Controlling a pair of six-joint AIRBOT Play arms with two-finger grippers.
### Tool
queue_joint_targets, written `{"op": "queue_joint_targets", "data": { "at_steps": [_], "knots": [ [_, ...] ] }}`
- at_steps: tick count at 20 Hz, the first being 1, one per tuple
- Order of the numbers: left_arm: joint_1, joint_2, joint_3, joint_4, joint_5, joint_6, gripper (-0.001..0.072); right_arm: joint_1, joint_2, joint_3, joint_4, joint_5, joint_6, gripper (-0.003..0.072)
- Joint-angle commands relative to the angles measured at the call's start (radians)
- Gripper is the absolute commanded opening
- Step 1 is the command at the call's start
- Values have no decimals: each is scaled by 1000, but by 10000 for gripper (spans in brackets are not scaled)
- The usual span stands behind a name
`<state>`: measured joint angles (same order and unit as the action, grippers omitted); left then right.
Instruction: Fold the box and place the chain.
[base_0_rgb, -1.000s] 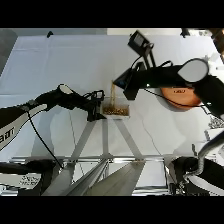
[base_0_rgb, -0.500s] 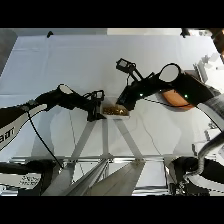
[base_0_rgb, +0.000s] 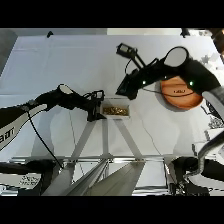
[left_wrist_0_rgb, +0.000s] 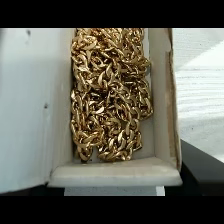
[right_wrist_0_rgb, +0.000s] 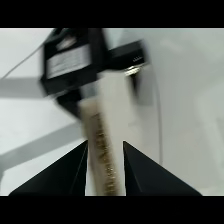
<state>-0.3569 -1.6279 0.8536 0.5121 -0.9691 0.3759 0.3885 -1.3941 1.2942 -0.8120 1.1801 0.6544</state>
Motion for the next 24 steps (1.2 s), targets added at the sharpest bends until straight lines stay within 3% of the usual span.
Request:
{"op": "queue_joint_targets", "data": {
  "at_steps": [1,4,8,13,17,24],
  "knots": [
    [0,0,0,0,0,0,404,-74,-93,85,0,9,13,288],
    [0,0,0,0,0,0,404,-114,-223,85,4,72,106,415],
    [0,0,0,0,0,0,404,-109,-333,85,101,280,87,410],
    [0,0,0,0,0,0,404,-67,-303,84,97,292,-69,409],
    [0,0,0,0,0,0,404,21,-234,70,-82,172,-111,409],
    [0,0,0,0,0,0,404,140,-73,-129,-244,-169,-114,375]
  ]
}}
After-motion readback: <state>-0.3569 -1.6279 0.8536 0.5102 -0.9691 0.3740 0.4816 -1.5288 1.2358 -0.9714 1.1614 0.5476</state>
